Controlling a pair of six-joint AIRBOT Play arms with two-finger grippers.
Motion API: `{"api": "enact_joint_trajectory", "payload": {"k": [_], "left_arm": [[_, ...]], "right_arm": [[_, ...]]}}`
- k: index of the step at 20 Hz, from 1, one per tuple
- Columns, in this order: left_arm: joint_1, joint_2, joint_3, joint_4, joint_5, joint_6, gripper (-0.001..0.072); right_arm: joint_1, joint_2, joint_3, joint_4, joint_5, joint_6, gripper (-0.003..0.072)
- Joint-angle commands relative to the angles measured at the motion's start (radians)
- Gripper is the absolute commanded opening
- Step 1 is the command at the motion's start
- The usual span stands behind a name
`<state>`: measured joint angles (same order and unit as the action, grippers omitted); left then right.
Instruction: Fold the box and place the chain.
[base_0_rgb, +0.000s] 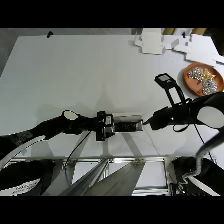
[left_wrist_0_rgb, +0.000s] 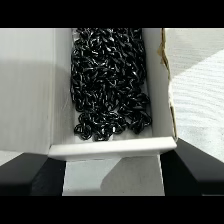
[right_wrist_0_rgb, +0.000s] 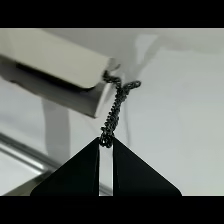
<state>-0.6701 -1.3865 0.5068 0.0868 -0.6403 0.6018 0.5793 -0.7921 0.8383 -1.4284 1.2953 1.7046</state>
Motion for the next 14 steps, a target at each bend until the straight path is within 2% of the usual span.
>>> {"api": "enact_joint_trajectory", "payload": {"k": [1,8,14], "left_arm": [[0.001,0.0,0.0,0.0,0.0,0.0,0.0275],[0.001,0.0,0.0,0.0,0.0,0.0,0.0275],[0.001,0.0,0.0,0.0,0.0,0.0,0.0275]], "right_arm": [[0.065,0.015,0.001,0.043,-0.024,0.0,0.0019],[0.152,0.015,0.001,0.169,-0.298,-0.002,0.0019],[0.206,0.015,0.001,0.177,-0.361,-0.002,0.0019]]}}
